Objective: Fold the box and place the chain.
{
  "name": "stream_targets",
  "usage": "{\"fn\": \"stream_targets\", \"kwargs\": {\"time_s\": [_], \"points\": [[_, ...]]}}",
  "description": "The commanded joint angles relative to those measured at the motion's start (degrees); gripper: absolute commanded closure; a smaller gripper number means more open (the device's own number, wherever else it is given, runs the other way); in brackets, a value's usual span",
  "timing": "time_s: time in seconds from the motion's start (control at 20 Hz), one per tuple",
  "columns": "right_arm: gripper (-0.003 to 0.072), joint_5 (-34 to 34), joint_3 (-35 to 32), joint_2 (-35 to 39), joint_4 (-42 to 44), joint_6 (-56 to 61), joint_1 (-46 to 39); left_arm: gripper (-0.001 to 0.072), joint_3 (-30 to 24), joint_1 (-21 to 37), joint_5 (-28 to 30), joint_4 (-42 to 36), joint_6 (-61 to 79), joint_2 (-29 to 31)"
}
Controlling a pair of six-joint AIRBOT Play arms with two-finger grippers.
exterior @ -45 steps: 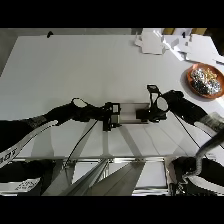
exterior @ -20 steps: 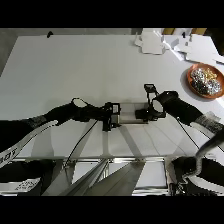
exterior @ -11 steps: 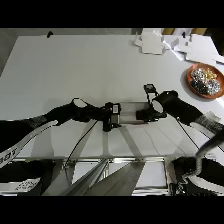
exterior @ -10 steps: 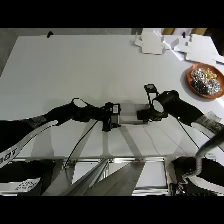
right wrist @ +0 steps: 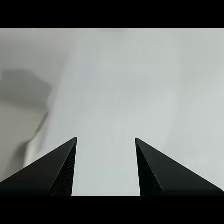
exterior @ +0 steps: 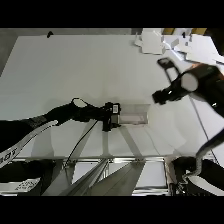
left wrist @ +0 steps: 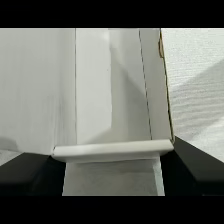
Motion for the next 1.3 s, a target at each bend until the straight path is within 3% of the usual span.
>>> {"fn": "stream_targets", "kwargs": {"time_s": [0.0,0.15,0.25,0.4,0.65,1.25], "points": [[0.0289,-10.9,5.2,0.4,-4.0,-3.3,-14.6,0.0499,0.0,0.0,0.0,0.0,0.0,0.0],[0.029,-20.7,5.2,-4.5,-1.4,-3.3,-29.1,0.0499,0.0,0.0,-0.1,0.0,0.0,0.0],[0.0291,-22.3,5.2,-9.7,1.2,-3.3,-37.1,0.0499,0.0,0.0,-0.2,0.0,0.0,0.0],[0.0393,-23.8,5.2,-17.3,4.9,-7.5,-44.3,0.0499,0.0,0.0,-0.2,0.0,0.0,0.0],[0.0393,-29.3,5.2,-22.7,7.4,-12.0,-46.3,0.0499,0.0,0.0,-0.2,0.0,0.0,0.0],[0.0396,-27.3,5.2,-27.4,5.9,-11.8,-46.4,0.0499,0.0,0.0,-0.2,0.0,0.0,0.0]]}}
